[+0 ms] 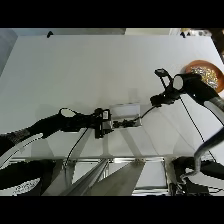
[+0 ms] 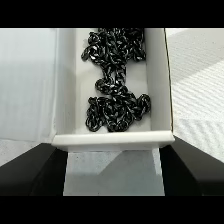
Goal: Fold the box and place the chain.
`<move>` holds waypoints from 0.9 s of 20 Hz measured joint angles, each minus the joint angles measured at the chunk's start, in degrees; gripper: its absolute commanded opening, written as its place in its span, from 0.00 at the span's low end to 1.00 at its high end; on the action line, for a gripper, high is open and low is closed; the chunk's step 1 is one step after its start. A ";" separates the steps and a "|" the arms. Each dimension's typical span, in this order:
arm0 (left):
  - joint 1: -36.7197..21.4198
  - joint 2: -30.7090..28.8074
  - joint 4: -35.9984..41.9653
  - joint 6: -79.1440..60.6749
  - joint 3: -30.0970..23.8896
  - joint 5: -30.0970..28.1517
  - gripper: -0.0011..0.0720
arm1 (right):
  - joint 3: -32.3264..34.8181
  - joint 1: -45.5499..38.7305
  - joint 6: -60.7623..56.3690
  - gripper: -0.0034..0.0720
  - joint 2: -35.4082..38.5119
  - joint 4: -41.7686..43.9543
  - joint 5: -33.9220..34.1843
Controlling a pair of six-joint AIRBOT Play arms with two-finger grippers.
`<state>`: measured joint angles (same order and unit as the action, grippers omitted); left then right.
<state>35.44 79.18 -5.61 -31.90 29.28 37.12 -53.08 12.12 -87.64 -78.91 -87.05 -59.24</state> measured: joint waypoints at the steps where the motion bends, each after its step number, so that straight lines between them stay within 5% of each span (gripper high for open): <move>1: 0.00 0.00 0.00 0.00 0.00 0.00 0.20 | 0.04 -0.02 -0.22 0.46 -0.52 0.07 0.55; 11: 0.00 0.00 0.02 -0.02 0.00 0.00 0.20 | 0.11 -0.04 -3.10 0.46 -2.54 0.04 2.75; 14: 0.00 0.00 0.00 0.00 0.00 -0.02 0.20 | 0.11 -0.04 -3.48 0.32 -2.99 0.07 2.16; 16: 0.00 0.00 0.00 -0.02 0.00 0.00 0.20 | 0.11 -0.04 -3.54 0.10 -3.19 0.04 1.97; 18: 0.00 0.00 0.02 -0.02 0.00 0.00 0.20 | 0.09 -0.07 -3.65 0.07 -3.28 0.07 1.79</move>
<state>35.44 79.18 -5.58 -31.92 29.28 37.12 -52.99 12.05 -91.29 -82.19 -86.98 -57.45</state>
